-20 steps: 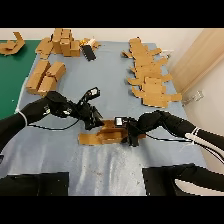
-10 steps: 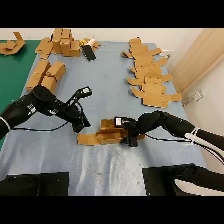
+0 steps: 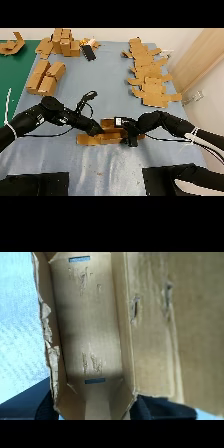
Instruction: Fold the box.
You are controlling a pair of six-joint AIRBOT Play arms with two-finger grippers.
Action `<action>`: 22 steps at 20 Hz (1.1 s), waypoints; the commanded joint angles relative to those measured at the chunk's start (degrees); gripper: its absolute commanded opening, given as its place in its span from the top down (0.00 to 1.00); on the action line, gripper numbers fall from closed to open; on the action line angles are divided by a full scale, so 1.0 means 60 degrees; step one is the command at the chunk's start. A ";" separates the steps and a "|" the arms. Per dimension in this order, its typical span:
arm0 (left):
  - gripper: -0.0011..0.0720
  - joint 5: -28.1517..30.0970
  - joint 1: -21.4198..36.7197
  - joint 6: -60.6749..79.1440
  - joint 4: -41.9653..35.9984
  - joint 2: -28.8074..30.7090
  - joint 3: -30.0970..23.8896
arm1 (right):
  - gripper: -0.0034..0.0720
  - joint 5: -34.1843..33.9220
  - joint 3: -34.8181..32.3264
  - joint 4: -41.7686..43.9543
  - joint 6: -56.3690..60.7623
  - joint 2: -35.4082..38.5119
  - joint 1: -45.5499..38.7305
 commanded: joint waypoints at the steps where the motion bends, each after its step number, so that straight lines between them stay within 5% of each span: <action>1: 0.97 0.1315 -0.0135 -0.0025 -0.2022 0.0000 -0.0058 | 0.38 -0.0113 0.0007 -0.0007 0.0004 0.0007 -0.0004; 8: 0.97 0.2142 -0.0153 -0.0284 -0.1749 -0.1523 0.0765 | 0.38 -0.0113 0.0007 -0.0033 0.0004 0.0011 -0.0004; 12: 0.97 0.1956 -0.0182 -0.2652 0.0867 -0.2634 0.1293 | 0.38 -0.0109 0.0007 -0.0036 0.0000 0.0007 -0.0004; 22: 0.97 0.1515 -0.0368 -0.2328 0.0882 -0.2911 0.1727 | 0.38 -0.0102 0.0007 -0.0036 0.0000 0.0011 -0.0004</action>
